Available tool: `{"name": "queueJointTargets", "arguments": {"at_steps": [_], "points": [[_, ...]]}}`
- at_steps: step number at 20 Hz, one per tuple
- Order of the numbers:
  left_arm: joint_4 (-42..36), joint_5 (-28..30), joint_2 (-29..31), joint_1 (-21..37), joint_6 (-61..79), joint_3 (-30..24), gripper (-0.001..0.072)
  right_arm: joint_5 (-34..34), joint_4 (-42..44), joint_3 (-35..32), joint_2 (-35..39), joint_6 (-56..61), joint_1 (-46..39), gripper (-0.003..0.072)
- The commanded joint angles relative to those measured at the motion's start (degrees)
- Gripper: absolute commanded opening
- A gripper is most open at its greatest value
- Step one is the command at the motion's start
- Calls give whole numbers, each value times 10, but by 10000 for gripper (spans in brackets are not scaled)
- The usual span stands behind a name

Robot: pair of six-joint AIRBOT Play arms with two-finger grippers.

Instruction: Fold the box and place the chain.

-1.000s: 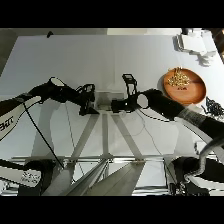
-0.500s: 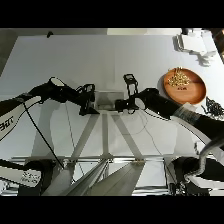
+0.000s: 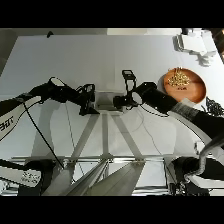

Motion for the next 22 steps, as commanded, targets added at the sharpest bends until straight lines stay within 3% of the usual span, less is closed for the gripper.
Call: {"name": "queueJointTargets", "arguments": {"at_steps": [1,5,8,11,12,16,17,19,22], "points": [[0,0,0,0,0,0,255,38,14,26,-18,20,0,534],[0,0,0,0,0,0,255,79,15,39,-52,20,0,497],[0,0,0,0,0,0,255,65,10,39,-61,20,0,362],[0,0,0,0,0,0,255,39,17,40,-62,20,0,22],[0,0,0,0,0,0,255,35,23,40,-62,20,0,7],[0,0,0,0,0,0,255,36,31,40,-62,20,0,21],[0,0,0,0,0,0,255,36,35,40,-61,20,0,139],[0,0,0,0,0,0,255,37,46,40,-57,19,0,444],[0,0,0,0,0,0,255,67,46,40,-22,-31,0,460]]}}
